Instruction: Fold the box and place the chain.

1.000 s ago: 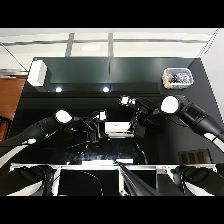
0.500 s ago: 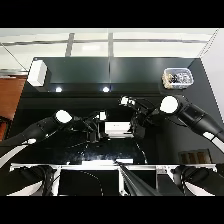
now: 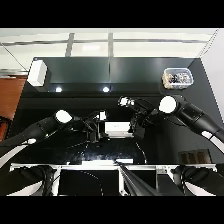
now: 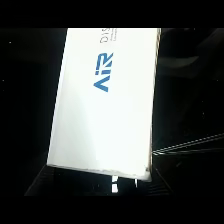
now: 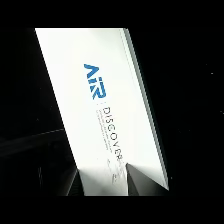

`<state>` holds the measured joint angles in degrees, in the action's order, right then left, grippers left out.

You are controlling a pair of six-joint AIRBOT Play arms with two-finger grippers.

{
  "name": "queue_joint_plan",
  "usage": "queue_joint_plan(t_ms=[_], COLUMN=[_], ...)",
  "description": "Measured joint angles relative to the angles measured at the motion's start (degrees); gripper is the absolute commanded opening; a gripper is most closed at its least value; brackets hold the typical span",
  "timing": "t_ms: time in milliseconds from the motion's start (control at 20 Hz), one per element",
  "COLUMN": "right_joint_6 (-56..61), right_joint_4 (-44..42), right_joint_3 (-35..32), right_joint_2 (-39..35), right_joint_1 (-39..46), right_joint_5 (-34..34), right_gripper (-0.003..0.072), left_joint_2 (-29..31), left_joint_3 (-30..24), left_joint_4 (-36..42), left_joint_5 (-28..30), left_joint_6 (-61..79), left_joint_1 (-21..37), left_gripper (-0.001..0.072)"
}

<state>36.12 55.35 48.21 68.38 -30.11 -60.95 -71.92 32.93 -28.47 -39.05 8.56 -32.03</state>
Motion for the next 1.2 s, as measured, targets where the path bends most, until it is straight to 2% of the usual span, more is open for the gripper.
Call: queue_joint_plan(t_ms=[700, 750, 800, 1200], right_joint_6=[2.58, 2.86, 3.06, 3.80], right_joint_4=[1.75, 1.86, 1.92, 2.32], right_joint_3=[0.11, 0.28, 0.46, 1.25], right_joint_2=[0.31, 0.31, 0.33, 0.24], right_joint_1=[-1.27, -1.29, -1.31, -1.36], right_joint_5=[1.90, 1.90, 1.92, 1.66], right_gripper=[0.0322, 0.0333, 0.0452, 0.0456], left_joint_2=[0.00, 0.00, 0.00, 0.00], left_joint_3=[0.00, 0.00, 0.00, 0.00], left_joint_4=[0.00, 0.00, 0.00, -0.02], left_joint_5=[0.00, 0.02, 0.02, 0.26], left_joint_6=[-0.09, -0.11, -0.11, 0.11], left_joint_1=[0.02, 0.02, 0.02, 0.02], left_gripper=[0.0295, 0.0296, 0.0296, 0.0295])
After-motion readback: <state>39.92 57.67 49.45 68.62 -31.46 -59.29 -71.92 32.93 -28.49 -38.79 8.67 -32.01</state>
